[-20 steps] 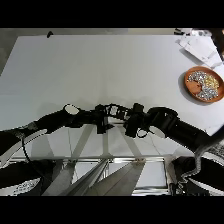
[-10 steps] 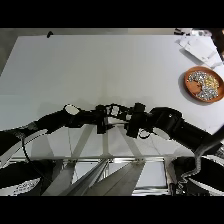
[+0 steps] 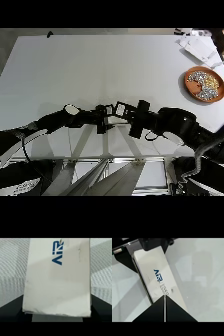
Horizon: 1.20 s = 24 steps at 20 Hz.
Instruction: Fold the box and place the chain.
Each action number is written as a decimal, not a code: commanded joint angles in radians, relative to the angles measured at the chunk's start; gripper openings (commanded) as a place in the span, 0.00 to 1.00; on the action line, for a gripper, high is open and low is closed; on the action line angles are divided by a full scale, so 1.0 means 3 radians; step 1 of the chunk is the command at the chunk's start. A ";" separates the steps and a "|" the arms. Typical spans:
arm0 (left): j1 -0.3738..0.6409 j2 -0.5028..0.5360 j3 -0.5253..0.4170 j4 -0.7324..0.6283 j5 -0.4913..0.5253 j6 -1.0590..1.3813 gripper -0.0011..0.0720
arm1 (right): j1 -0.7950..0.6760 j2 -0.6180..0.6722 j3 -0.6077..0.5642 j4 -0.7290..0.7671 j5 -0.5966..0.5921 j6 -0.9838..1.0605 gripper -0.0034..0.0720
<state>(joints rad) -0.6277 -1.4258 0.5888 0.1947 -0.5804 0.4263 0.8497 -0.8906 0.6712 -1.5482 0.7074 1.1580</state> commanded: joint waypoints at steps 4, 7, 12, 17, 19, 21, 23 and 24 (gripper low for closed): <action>0.0001 0.0000 -0.0001 0.0000 0.0000 -0.0001 0.39 | 0.0003 0.0135 -0.0629 0.0418 -0.1392 0.1083 0.05; 0.0001 0.0000 -0.0001 0.0000 0.0000 0.0000 0.39 | 0.0003 0.0135 -0.1136 0.1122 -0.2434 0.1104 0.05; 0.0001 0.0000 -0.0001 0.0000 0.0001 -0.0001 0.39 | 0.0144 0.0127 -0.1272 0.1174 -0.2476 0.1111 0.05; 0.0001 0.0000 -0.0001 0.0000 0.0000 -0.0001 0.39 | 0.0266 0.0032 -0.1274 0.1161 -0.2515 0.1099 0.05; 0.0001 0.0000 -0.0001 0.0000 0.0001 -0.0001 0.39 | 0.0266 -0.0014 -0.1274 0.1161 -0.2522 0.1099 0.05; 0.0001 0.0000 -0.0001 0.0000 0.0001 -0.0001 0.39 | 0.0266 -0.0032 -0.1274 0.1162 -0.2515 0.1100 0.05; 0.0001 0.0000 -0.0001 0.0000 0.0000 -0.0001 0.39 | 0.0266 -0.0032 -0.1275 0.1162 -0.2505 0.1100 0.05; 0.0001 0.0000 -0.0001 0.0000 0.0000 -0.0001 0.39 | 0.0266 -0.0038 -0.1275 0.1162 -0.2501 0.1100 0.05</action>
